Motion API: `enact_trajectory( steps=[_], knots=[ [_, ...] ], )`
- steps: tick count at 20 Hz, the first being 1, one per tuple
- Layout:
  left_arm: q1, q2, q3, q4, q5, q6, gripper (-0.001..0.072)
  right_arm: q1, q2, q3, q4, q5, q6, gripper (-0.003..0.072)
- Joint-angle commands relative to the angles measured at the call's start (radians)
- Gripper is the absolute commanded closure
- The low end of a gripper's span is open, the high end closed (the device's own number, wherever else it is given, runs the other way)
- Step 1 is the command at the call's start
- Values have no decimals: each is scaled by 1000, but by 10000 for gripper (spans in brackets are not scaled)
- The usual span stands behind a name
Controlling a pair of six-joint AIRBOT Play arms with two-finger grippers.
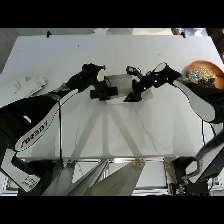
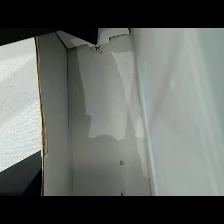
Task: Fold the box and place the chain.
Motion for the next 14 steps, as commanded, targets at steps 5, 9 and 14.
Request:
enact_trajectory(
  steps=[5,9,14],
  knots=[
    [52,84,0,-68,-65,109,314,0,0,0,0,0,0,116],
    [124,177,0,-64,-91,245,314,0,0,0,0,0,0,116],
    [231,234,-1,-85,-217,578,314,0,0,0,0,0,0,116]
  ],
)
